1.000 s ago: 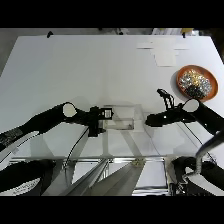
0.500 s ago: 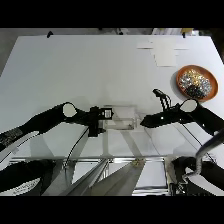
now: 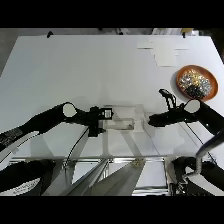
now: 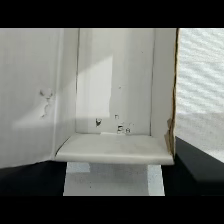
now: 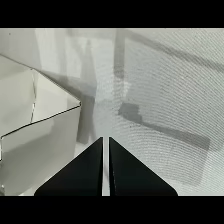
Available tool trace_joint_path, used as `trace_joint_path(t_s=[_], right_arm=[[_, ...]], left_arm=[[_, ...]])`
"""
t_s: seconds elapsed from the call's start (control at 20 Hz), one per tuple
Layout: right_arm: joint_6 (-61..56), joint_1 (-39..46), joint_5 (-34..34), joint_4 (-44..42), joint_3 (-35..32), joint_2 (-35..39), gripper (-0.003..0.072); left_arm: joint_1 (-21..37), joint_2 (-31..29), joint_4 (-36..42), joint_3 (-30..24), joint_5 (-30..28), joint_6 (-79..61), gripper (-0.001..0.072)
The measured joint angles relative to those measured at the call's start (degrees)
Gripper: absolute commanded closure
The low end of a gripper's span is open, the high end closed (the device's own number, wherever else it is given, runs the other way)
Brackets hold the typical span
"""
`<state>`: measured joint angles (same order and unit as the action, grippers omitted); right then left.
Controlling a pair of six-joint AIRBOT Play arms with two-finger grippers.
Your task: Fold the box and place the chain.
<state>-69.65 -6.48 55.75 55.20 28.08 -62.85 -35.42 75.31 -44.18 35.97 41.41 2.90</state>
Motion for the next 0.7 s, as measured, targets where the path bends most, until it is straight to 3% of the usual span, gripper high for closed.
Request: trace_joint_path(t_s=[0.55,0.6,0.7], right_arm=[[4.59,-1.7,-1.27,-6.97,-0.09,-4.33,0.0649],[5.2,-1.88,-1.18,-7.78,-0.09,-4.17,0.0637],[6.1,-2.34,-0.94,-8.96,-0.09,-3.32,0.054]], left_arm=[[0.0,0.0,-0.02,0.0,0.0,0.0,0.0397],[0.0,0.0,0.0,0.0,0.0,0.0,0.0397],[0.0,0.0,-0.02,0.0,0.0,-0.02,0.0397]])
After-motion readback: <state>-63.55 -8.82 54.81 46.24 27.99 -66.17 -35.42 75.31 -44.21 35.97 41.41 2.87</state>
